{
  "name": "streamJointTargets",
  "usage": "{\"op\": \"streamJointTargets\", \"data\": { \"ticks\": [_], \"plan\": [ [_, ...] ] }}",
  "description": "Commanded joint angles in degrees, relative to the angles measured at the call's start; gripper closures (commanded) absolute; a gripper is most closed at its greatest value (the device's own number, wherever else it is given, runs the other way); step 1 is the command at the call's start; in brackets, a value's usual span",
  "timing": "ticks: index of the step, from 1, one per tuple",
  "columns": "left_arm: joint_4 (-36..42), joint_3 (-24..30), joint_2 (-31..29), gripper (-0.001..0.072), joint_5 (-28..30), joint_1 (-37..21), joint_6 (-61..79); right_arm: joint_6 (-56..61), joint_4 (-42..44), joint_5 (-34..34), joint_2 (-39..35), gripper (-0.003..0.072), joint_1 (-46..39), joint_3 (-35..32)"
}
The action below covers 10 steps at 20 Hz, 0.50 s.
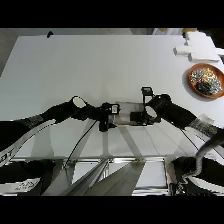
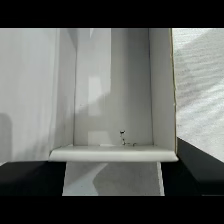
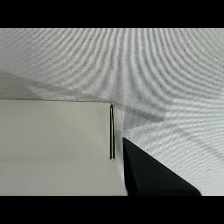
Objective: Fold the box and place the chain.
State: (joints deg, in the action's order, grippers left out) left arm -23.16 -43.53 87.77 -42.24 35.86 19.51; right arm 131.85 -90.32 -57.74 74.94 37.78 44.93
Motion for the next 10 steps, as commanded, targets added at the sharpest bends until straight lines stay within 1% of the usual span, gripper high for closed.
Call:
{"op": "streamJointTargets", "data": {
  "ticks": [1,2,3,4,7,8,9,10],
  "plan": [
    [0.0,-0.04,-0.04,0.0437,0.0,-0.04,-0.02,0.37,0.15,-0.46,0.57,0.0533,0.0,0.0],
    [0.0,-0.04,-0.04,0.0437,0.0,-0.04,-0.02,0.39,0.15,-0.46,0.57,0.0535,0.0,0.0],
    [0.0,-0.04,-0.04,0.0437,0.0,-0.04,-0.02,0.76,0.15,-0.44,0.57,0.0622,0.0,0.0],
    [0.0,-0.04,-0.04,0.0437,0.0,-0.04,-0.02,1.62,0.28,-0.52,0.57,0.0671,0.0,0.0],
    [0.0,-0.04,-0.07,0.0437,0.0,-0.04,-0.02,1.31,0.74,-1.4,0.55,0.0667,0.0,0.0],
    [0.0,-0.04,-0.04,0.0437,0.02,-0.04,-0.02,1.05,0.66,-1.46,0.33,0.057,0.0,0.0],
    [0.0,-0.04,-0.04,0.0437,0.02,-0.04,-0.02,-0.59,0.7,-1.49,-0.15,0.0422,0.0,0.0],
    [0.0,-0.04,-0.04,0.0437,0.0,-0.04,-0.02,-3.63,0.72,-1.77,-1.01,0.0347,0.0,0.0]
  ]
}}
